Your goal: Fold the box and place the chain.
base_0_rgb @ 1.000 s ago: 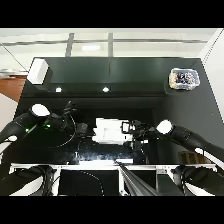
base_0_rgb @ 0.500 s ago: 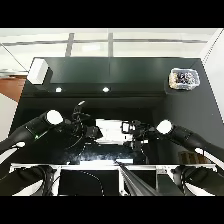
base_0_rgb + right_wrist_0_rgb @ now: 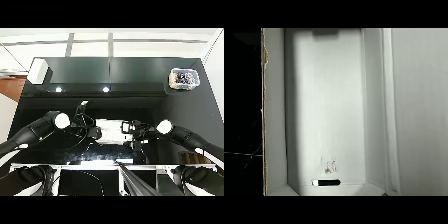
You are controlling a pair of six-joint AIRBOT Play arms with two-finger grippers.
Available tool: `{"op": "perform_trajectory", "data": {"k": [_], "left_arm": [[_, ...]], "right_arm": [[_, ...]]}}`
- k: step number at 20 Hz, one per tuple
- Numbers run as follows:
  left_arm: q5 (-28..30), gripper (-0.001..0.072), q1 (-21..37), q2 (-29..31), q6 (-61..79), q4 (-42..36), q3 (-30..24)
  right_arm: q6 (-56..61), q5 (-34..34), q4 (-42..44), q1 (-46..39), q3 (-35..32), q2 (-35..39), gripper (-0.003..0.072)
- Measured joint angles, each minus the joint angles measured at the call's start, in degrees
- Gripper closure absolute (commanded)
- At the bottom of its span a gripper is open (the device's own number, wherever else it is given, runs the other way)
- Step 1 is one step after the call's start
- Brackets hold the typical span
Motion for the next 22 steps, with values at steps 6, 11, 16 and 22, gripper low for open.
{"op": "perform_trajectory", "data": {"k": [6,11,16,22], "left_arm": [[-4.0,0.0304,-10.4,-2.0,-21.7,18.6,7.2],[-6.2,0.0346,-14.6,-6.3,-29.1,23.3,10.3],[-7.5,0.0389,-15.5,-9.2,-33.3,24.6,11.8],[-8.3,0.0539,-15.7,-10.4,-36.5,25.6,13.0]], "right_arm": [[0.0,-0.2,0.0,0.0,0.0,0.0,0.0156],[0.0,-0.8,0.0,0.0,0.0,0.0,0.0156],[0.0,-1.1,0.0,0.0,0.0,0.0,0.0155],[0.0,-1.2,0.0,0.0,0.0,0.0,0.0156]]}}
